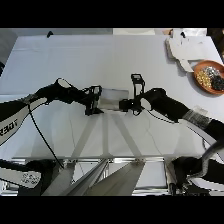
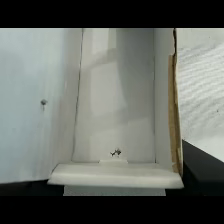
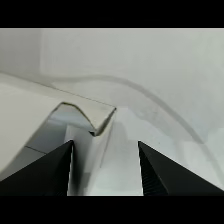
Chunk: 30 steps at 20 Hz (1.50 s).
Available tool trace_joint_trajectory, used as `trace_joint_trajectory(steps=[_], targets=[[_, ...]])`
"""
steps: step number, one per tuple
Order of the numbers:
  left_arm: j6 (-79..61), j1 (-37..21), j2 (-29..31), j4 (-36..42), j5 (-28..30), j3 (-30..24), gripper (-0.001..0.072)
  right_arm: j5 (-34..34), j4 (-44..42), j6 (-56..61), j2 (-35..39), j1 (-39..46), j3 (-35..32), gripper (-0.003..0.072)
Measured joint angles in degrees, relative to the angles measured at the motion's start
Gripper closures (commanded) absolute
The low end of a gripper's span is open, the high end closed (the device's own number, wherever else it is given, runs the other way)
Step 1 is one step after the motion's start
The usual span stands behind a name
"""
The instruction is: Fold the box and place the chain.
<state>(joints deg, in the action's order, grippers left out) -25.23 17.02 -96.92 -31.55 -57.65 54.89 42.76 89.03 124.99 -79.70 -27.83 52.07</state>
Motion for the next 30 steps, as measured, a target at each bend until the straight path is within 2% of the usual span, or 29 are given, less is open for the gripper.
trace_joint_trajectory(steps=[4, 9, 13, 19, 20, 22, 23, 25, 28, 29, 30], targets=[[0.0, 0.0, 0.0, 0.0, 0.0, 0.0, 0.0394, 2.3, 4.8, 7.7, -0.7, -1.1, 2.7, 0.0227], [0.0, 0.0, 0.0, 0.0, 0.0, 0.0, 0.0394, 4.7, 6.6, 11.2, -1.9, -2.2, 6.8, 0.0227], [0.0, 0.0, 0.0, 0.0, 0.0, 0.0, 0.0394, 9.2, 8.5, 15.3, -4.7, -3.7, 9.3, 0.0227], [0.0, 0.0, 0.0, 0.0, 0.0, 0.0, 0.0394, 11.8, 9.8, 21.2, -9.5, -5.6, 11.5, 0.0235], [0.0, 0.0, 0.0, 0.0, 0.0, 0.0, 0.0394, 12.0, 10.1, 23.1, -10.0, -5.8, 11.7, 0.0278], [0.0, 0.0, 0.0, 0.0, 0.0, 0.0, 0.0394, 12.1, 11.1, 26.1, -10.6, -6.0, 11.8, 0.03], [0.0, 0.0, 0.0, 0.0, 0.0, 0.0, 0.0394, 12.2, 11.6, 27.0, -10.8, -6.0, 11.9, 0.034], [0.0, 0.0, 0.0, 0.0, 0.0, 0.0, 0.0394, 12.2, 12.4, 28.3, -11.0, -6.1, 12.0, 0.048], [0.0, 0.0, 0.0, 0.0, 0.0, 0.0, 0.0394, 11.2, 13.0, 29.4, -11.2, -6.1, 12.0, 0.0582], [0.1, 0.0, 0.0, 0.0, 0.0, 0.0, 0.0394, 10.8, 13.2, 29.6, -11.2, -6.1, 12.0, 0.0678], [-0.3, 0.0, 0.0, -0.1, 0.1, 0.0, 0.0394, 10.9, 13.4, 29.4, -11.3, -6.1, 12.0, 0.0678]])
